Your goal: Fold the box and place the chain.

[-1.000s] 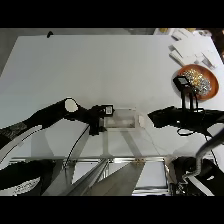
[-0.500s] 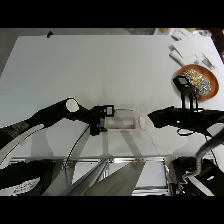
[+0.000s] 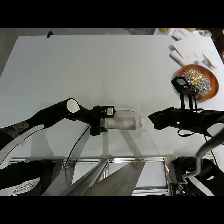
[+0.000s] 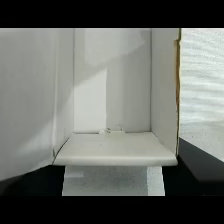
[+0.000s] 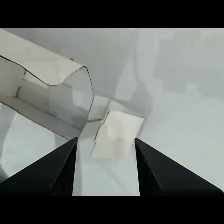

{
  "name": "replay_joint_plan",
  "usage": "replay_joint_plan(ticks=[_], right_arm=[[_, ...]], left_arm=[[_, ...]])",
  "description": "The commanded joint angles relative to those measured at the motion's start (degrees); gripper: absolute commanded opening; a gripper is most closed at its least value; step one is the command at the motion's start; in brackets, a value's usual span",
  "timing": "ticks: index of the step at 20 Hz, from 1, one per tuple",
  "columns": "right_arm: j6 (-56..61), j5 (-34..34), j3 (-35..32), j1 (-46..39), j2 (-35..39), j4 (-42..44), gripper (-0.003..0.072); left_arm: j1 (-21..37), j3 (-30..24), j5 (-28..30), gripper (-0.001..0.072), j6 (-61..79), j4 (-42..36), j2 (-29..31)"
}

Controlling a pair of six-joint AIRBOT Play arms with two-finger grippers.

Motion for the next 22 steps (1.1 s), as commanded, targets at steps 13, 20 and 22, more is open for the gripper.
replay_joint_plan(ticks=[13, 20, 22], right_arm=[[-4.44, 2.97, -4.92, -12.39, -11.02, 2.05, 0.0015], [-17.11, -2.45, -7.50, -12.41, -25.44, 18.08, 0.0015], [-17.18, -3.85, -7.50, -12.41, -26.53, 19.39, 0.0015]], left_arm=[[0.02, 0.00, 0.09, 0.0134, -0.11, -0.02, 0.00], [0.02, 0.00, 0.09, 0.0134, -0.11, -0.07, 0.00], [0.02, 0.00, 0.09, 0.0134, -0.11, -0.07, 0.00]])
